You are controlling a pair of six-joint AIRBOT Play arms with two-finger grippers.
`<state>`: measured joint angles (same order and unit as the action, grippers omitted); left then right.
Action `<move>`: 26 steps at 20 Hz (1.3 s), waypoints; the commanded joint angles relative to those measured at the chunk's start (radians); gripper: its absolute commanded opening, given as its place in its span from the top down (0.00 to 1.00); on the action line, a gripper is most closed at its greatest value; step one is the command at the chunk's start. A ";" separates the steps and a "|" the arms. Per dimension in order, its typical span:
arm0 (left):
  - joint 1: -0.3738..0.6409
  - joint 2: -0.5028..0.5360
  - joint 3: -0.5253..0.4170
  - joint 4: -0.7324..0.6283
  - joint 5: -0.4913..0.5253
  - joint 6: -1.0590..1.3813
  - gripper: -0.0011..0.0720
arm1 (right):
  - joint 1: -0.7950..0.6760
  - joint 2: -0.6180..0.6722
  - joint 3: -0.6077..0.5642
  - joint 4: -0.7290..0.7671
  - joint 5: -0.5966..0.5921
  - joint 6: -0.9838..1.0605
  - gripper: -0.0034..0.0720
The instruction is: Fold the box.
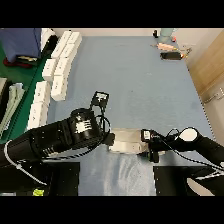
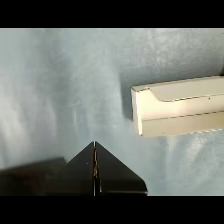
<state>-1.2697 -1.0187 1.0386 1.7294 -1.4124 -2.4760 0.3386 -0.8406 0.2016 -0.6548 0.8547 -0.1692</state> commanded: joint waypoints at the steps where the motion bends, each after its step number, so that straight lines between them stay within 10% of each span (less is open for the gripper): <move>1: -0.001 0.018 -0.003 0.085 0.061 0.219 0.96 | 0.000 0.000 0.001 0.000 0.000 0.000 0.24; 5: 0.103 0.102 -0.077 -0.005 0.174 0.620 0.97 | 0.000 0.000 0.001 0.000 0.000 0.000 0.24; 10: 0.479 0.336 -0.441 -0.461 0.483 1.640 0.96 | 0.000 0.000 0.001 0.000 0.000 0.000 0.24; 11: 0.557 0.348 -0.497 -0.568 0.494 1.800 0.77 | 0.000 0.000 0.001 0.000 0.000 0.000 0.24; 12: 0.628 0.344 -0.547 -0.676 0.511 1.944 0.11 | 0.000 0.000 0.001 0.000 0.000 0.000 0.24; 13: 0.676 0.336 -0.587 -0.770 0.541 2.054 0.03 | 0.000 0.000 0.001 0.000 0.000 0.000 0.24; 26: 0.669 -0.038 -0.635 -1.315 0.655 2.836 0.03 | 0.000 0.000 0.001 0.000 0.000 0.000 0.24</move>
